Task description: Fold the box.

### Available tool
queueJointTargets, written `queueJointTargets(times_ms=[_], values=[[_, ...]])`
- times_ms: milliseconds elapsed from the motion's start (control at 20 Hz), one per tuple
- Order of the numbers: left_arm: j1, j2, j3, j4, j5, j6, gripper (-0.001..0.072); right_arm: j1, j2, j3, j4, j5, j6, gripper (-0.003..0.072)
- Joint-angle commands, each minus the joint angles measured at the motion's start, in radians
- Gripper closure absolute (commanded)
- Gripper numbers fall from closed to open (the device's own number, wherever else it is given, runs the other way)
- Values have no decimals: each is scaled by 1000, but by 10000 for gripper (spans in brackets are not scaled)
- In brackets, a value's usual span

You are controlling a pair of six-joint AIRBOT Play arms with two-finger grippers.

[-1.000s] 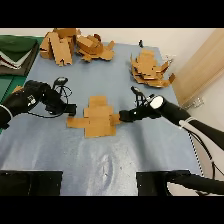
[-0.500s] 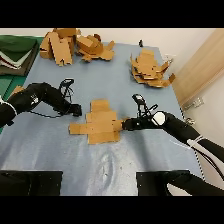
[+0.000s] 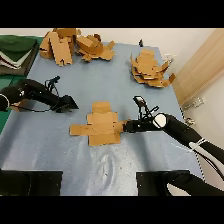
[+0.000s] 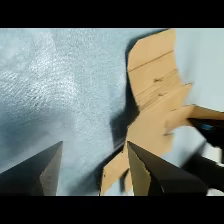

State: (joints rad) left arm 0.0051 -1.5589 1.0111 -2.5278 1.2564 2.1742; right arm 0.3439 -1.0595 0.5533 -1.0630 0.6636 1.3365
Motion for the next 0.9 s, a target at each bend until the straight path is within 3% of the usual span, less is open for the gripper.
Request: queueJointTargets(times_ms=[0, 150, 350, 850], values=[[58, -169, 19, -298, 243, 164, 128, 3, 1, -1, 21, 11, 2, 682], [-9, -256, 62, -325, 318, 168, 128, 52, 14, 0, 20, 16, -10, 683], [-63, -256, 124, -325, 317, 182, 128, 113, 51, 0, 9, 10, -9, 683], [-14, -255, 131, -245, 302, 136, 128, 113, 64, 0, -18, 62, -1, 682]])
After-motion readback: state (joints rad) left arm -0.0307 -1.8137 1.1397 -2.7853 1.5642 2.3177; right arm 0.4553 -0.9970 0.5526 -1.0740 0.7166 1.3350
